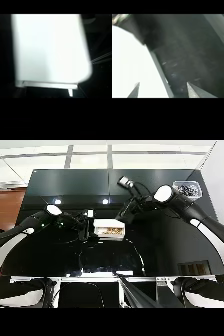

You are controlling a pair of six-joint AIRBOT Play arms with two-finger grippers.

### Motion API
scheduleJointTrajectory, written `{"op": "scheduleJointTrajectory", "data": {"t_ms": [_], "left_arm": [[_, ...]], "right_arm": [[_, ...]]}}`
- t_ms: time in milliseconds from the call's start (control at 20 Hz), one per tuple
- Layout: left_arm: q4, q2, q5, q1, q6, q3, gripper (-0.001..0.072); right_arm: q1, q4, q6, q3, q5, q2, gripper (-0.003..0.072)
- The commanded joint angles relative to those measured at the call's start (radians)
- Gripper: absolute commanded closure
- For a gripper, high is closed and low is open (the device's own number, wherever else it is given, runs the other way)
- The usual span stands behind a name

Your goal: Fold the box and place the chain.

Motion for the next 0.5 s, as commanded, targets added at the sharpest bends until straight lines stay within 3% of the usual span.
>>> {"op": "scheduleJointTrajectory", "data": {"t_ms": [0, 450], "left_arm": [[0.0, 0.0, 0.002, -0.001, 0.0, 0.0, 0.0353], [0.0, 0.0, 0.002, -0.001, 0.0, 0.0, 0.0353]], "right_arm": [[0.022, 0.018, -0.285, 0.006, 0.106, -0.007, -0.0018], [0.05, 0.014, -0.331, -0.023, 0.098, -0.01, -0.0017]]}}
